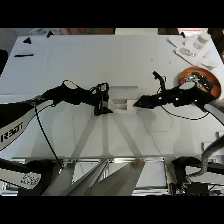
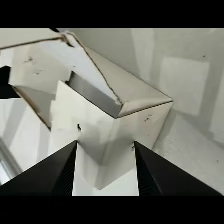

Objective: Fold the box and place the chain.

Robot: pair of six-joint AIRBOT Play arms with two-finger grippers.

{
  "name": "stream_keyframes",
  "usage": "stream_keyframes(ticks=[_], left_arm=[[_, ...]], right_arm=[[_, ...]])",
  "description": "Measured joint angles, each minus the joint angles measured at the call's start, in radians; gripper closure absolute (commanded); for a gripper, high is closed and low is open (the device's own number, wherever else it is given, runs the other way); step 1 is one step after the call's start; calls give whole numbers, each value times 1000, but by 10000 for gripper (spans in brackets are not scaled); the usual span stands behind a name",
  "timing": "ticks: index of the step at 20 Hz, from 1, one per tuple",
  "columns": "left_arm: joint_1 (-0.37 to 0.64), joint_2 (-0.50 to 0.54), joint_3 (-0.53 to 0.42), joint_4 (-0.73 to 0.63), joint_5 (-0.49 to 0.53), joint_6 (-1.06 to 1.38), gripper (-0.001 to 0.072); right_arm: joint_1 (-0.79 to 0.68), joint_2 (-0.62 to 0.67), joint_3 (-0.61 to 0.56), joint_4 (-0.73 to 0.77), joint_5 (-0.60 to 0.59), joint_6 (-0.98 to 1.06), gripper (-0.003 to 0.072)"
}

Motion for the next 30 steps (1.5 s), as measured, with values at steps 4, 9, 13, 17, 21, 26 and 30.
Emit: stream_keyframes(ticks=[4, 9, 13, 17, 21, 26, 30], left_arm=[[0, 0, 0, 0, 0, 0, 392], [0, 0, 0, 0, 0, 0, 392], [0, 0, 0, -1, 1, 0, 392], [0, 0, 0, 0, 0, 0, 392], [0, 0, 0, -1, 0, -3, 392], [0, 0, 0, 0, 0, 0, 392], [0, 0, 0, 0, 0, 1, 392]], right_arm=[[43, 11, 0, -43, -77, 29, 284], [75, 45, 0, -130, -155, 103, 293], [111, 86, 4, -255, -202, 201, 292], [190, 101, 36, -426, -228, 336, 292], [280, 105, 94, -650, -227, 560, 293], [376, 96, 158, -877, -194, 822, 292], [432, 73, 200, -939, -159, 925, 316]])
